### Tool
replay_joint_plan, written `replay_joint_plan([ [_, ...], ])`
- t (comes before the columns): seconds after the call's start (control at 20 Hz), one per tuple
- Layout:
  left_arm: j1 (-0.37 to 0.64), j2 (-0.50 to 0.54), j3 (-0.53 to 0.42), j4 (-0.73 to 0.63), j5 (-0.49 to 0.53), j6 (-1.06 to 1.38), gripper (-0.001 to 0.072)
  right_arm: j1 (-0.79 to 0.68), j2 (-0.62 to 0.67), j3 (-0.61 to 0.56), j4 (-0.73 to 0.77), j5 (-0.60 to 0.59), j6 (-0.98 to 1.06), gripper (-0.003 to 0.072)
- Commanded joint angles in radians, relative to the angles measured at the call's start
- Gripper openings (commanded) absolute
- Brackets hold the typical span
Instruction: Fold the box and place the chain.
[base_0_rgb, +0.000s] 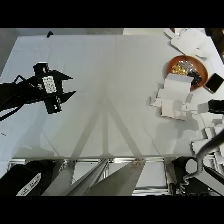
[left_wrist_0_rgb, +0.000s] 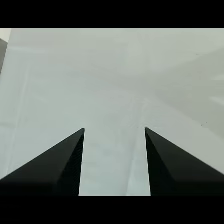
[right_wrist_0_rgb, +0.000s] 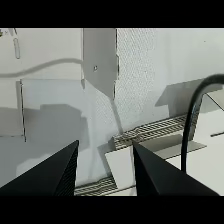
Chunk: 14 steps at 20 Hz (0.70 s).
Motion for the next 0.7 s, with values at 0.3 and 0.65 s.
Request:
replay_joint_plan([
  [0.3, 0.0, 0.001, 0.001, 0.0, 0.0, 0.0, 0.0407, -0.042, -0.155, 0.031, 0.069, -0.182, -0.04, 0.038],
  [0.65, 0.0, 0.001, 0.001, 0.001, 0.0, 0.0, 0.0407, -0.042, -0.192, 0.037, 0.131, -0.229, -0.038, 0.0379],
])
